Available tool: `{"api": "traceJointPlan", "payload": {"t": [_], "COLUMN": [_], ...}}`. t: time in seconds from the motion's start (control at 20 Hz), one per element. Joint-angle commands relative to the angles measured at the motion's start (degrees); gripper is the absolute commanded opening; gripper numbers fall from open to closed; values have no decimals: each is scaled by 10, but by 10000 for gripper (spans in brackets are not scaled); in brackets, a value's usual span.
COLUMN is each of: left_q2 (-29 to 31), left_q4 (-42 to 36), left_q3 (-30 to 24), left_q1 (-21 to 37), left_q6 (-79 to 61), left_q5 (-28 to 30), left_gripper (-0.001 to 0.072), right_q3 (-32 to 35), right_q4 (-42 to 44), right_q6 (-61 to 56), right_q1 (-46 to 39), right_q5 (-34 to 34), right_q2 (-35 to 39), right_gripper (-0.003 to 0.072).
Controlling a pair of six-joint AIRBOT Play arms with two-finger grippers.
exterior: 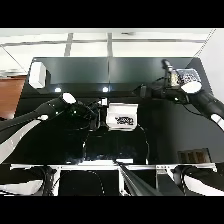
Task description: Fold the box and place the chain.
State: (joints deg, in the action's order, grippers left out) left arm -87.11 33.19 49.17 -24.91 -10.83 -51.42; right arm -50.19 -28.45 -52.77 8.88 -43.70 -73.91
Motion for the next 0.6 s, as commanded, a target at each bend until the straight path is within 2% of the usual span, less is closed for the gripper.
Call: {"api": "traceJointPlan", "payload": {"t": [0.0, 0.25, 0.55], "left_q2": [0, 0, 0], "left_q4": [0, 0, 0], "left_q3": [0, 0, 0], "left_q1": [0, 0, 0], "left_q6": [0, 0, 1], "left_q5": [0, -1, -2], "left_gripper": [334, 335, 335], "right_q3": [-35, -35, -36], "right_q4": [-23, -23, -67], "right_q6": [159, 311, 353], "right_q1": [19, 35, 71], "right_q5": [-85, -176, -159], "right_q2": [-40, -39, -37], "right_gripper": [701, 701, 701]}}
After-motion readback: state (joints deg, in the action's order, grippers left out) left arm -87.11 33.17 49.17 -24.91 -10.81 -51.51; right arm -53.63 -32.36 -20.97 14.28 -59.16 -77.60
